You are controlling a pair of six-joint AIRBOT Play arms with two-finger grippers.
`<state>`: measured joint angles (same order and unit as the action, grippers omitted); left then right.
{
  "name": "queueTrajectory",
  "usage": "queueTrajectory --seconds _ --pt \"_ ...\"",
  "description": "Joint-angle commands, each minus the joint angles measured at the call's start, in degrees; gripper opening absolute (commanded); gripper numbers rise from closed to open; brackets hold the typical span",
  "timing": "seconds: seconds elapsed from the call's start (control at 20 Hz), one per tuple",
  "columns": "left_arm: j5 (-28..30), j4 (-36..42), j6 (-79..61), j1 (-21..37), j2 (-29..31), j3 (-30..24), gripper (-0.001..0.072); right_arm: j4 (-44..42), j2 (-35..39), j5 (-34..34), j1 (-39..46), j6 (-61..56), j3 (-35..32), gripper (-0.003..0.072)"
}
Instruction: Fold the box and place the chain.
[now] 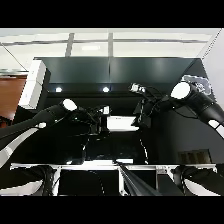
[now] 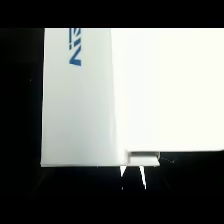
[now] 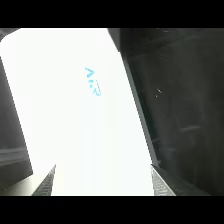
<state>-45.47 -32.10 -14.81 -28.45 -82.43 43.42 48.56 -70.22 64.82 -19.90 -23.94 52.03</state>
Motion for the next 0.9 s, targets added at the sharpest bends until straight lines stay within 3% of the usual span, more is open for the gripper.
queueTrajectory --seconds 0.0,0.15,0.2,0.25,0.35,0.55,0.6,0.85 --pt "0.0 0.0 0.0 0.0 0.0 0.0 0.0353 -0.3 0.0 -4.6 -2.1 5.4 -1.4 0.0717" --pt "0.0 0.0 0.0 0.0 0.0 -0.1 0.0353 -0.3 0.0 -6.7 -3.4 6.6 -1.4 0.0716" --pt "0.0 0.0 0.0 0.0 0.0 -0.1 0.0353 -0.2 0.0 -6.7 -3.4 6.6 -1.4 0.0638" --pt "0.0 0.0 0.0 0.0 0.0 -0.1 0.0353 0.1 0.0 -6.6 -3.4 6.6 -1.4 0.0469" --pt "0.0 0.0 0.0 0.0 0.0 -0.1 0.0353 0.1 0.0 -6.5 -3.4 6.6 -1.4 0.0421" --pt "0.0 0.0 0.0 0.0 0.0 -0.1 0.0353 0.0 0.0 -6.0 -3.4 6.0 -1.4 0.0397" --pt "0.0 0.0 0.0 0.0 0.0 -0.1 0.0353 0.1 0.0 -5.6 -3.4 5.7 -1.4 0.031" --pt "0.0 0.0 0.0 0.0 0.0 -0.1 0.0353 -0.5 -0.1 -6.1 -3.4 5.7 -1.5 0.0307"
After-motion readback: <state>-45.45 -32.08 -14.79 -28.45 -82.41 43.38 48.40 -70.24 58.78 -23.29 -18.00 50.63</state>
